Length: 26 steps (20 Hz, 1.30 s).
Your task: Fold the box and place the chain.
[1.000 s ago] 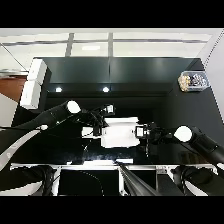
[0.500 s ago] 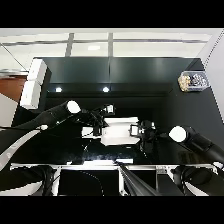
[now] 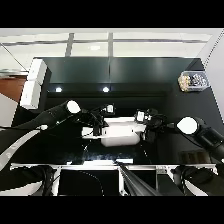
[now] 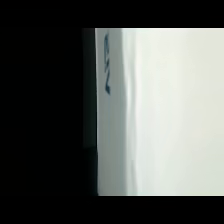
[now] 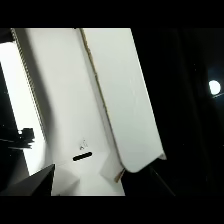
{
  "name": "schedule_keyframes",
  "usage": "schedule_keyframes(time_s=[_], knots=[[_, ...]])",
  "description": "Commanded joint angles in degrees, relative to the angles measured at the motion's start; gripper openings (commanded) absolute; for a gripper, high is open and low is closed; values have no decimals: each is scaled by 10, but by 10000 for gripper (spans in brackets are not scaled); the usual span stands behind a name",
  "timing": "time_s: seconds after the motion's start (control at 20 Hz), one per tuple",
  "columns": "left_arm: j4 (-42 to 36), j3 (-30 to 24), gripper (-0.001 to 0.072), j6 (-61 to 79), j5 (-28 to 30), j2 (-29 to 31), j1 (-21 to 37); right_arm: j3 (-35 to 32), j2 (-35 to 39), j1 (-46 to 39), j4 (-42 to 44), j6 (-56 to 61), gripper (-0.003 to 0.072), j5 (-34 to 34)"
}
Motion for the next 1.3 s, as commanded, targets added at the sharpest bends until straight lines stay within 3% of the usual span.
schedule_keyframes(time_s=[0.0,0.15,0.35,0.55,0.8,1.0,1.25], knots=[[0,0,27,0,0,0,0,4,-16,-7,66,-57,713,-24],[0,0,27,0,0,0,0,4,-43,-11,113,-104,713,-24],[0,0,27,0,0,0,0,6,-44,-62,-15,-62,712,-63],[0,0,27,0,0,0,0,-17,-44,-134,-4,-54,713,87],[-2,0,27,0,0,0,0,-82,-44,-43,19,-55,716,75],[-2,0,27,0,0,0,0,-83,-44,16,54,-55,720,13],[-2,0,27,0,0,0,0,-81,-44,34,92,-55,720,-2]])
